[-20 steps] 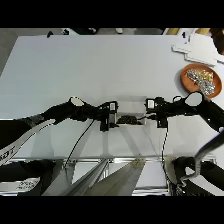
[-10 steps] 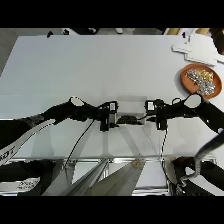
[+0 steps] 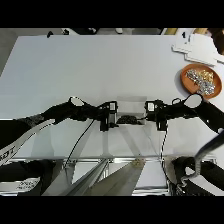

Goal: Fold the box and place the chain.

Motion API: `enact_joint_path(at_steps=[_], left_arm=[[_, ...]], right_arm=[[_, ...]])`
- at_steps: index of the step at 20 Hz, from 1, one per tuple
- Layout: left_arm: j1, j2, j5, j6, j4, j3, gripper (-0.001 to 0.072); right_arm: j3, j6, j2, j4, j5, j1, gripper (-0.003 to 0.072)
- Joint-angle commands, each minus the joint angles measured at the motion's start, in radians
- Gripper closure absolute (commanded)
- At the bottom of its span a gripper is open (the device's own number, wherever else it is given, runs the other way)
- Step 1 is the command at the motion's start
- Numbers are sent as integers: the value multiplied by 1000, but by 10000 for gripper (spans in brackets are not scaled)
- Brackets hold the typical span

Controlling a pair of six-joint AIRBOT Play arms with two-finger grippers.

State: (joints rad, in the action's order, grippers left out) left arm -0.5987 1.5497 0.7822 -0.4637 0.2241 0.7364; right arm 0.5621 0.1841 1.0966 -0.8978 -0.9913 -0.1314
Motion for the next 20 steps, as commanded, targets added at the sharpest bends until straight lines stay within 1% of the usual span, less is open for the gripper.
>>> enact_joint_path(at_steps=[1, 2, 4, 6, 8, 9, 10, 12, 13, 14, 15, 17, 20], left_arm=[[0, 0, 0, 0, 0, 0, 626], [0, 0, 0, 0, 0, 0, 626], [0, 0, 0, 0, 0, 0, 626], [0, 0, 0, 0, 0, 0, 626], [0, 0, 0, 0, 0, 0, 626], [0, 0, 0, 0, 0, 0, 626], [0, 0, 0, 0, 0, 0, 626], [0, 0, 0, 0, 0, 0, 626], [0, 0, 0, 0, 0, 0, 626], [0, 0, 0, 0, 0, 0, 626], [0, 0, 0, 0, 0, 0, 626], [0, 0, 0, 0, 0, 0, 626], [0, 0, 0, 0, 0, 0, 626]], right_arm=[[0, -133, -1, -74, 69, 1, 669], [0, -192, -8, -136, 90, 1, 669], [0, -277, -45, -228, 88, 1, 670], [0, -345, -103, -238, 81, 1, 670], [0, -395, -169, -205, 69, 0, 669], [0, -402, -204, -147, 51, 0, 669], [0, -401, -235, -50, 39, 0, 669], [0, -401, -272, 269, 33, 0, 669], [0, -394, -272, 390, 25, -2, 669], [0, -387, -271, 456, 29, -16, 669], [0, -386, -270, 479, 38, -42, 669], [0, -386, -251, 476, 66, -111, 669], [0, -402, -171, 457, 142, -203, 668]])
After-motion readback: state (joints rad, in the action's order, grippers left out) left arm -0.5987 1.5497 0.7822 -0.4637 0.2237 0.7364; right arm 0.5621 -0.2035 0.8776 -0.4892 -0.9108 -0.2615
